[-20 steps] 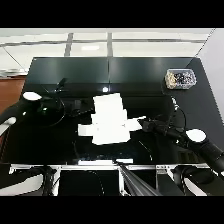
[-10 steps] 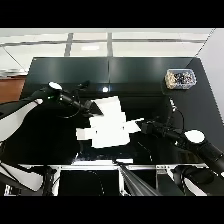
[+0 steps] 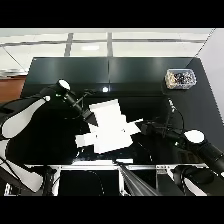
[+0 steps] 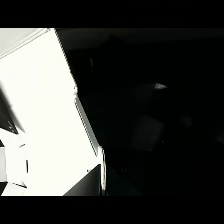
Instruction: Fold the box and place the chain.
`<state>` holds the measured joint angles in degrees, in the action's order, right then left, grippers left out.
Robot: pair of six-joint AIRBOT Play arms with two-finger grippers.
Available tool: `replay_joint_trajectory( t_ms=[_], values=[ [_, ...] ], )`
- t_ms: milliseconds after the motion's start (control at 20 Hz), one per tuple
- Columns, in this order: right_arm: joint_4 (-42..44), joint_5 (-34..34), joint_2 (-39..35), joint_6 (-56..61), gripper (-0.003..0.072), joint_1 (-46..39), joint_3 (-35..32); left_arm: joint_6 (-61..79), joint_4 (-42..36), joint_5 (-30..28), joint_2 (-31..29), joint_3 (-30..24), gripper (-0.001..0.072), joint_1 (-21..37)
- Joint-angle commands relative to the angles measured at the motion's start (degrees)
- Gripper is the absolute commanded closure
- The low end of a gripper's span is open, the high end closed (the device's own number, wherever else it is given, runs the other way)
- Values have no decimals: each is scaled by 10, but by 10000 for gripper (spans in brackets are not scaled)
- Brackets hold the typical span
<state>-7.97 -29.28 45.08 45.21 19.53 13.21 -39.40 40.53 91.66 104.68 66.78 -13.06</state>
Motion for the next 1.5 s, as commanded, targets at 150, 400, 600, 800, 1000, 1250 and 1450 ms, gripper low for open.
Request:
replay_joint_trajectory(
  t_ms=[150, 400, 600, 800, 1000, 1250, 1450],
  values=[
    [-47, -20, 0, 0, 301, 0, 0, -2, 10, 4, -1, 3, 686, -1],
    [-294, -153, -2, 0, 133, -13, 93, -27, 17, -13, -71, -17, 688, 0],
    [-453, -215, -2, 2, 133, -17, 191, 66, 9, -196, -254, -152, 687, -14],
    [-448, -137, 8, 2, 133, -6, 191, 370, -38, -349, -377, -268, 683, -51],
    [-465, -96, 7, -9, 133, -5, 192, 439, 8, -419, -376, -269, 684, -107],
    [-466, -75, 7, -9, 134, -4, 191, 412, 74, -501, -355, -268, 682, -147],
    [-468, -117, 7, -33, 134, -4, 191, 407, 75, -445, -313, -251, 682, -148]
  ],
)
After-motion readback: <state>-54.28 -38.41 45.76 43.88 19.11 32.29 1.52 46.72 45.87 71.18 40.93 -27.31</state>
